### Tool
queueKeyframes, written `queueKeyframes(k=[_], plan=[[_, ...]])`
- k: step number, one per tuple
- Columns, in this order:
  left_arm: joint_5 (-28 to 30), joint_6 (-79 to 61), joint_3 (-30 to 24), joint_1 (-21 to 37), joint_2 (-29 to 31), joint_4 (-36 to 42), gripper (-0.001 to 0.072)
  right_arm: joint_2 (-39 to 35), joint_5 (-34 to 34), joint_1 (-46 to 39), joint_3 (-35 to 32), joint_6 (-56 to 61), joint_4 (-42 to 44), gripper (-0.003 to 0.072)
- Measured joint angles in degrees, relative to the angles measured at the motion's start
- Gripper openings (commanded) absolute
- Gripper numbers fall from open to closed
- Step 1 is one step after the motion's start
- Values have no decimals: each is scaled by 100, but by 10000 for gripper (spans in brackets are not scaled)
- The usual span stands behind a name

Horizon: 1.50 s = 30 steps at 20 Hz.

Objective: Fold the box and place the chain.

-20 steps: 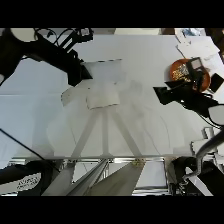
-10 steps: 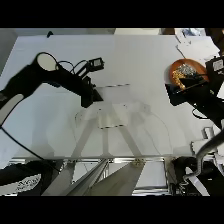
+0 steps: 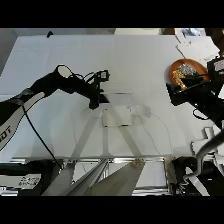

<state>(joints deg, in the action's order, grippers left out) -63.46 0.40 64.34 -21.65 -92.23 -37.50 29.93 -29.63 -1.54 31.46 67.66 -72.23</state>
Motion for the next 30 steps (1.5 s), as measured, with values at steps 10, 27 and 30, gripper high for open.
queueKeyframes(k=[10,27,30], plan=[[264,-188,0,15,-339,-33,2,0,7,0,0,2,-2,573],[68,-136,66,61,-365,-501,6,0,-17,0,0,2,0,574],[72,-138,68,63,-393,-509,7,0,-131,0,0,2,2,574]])
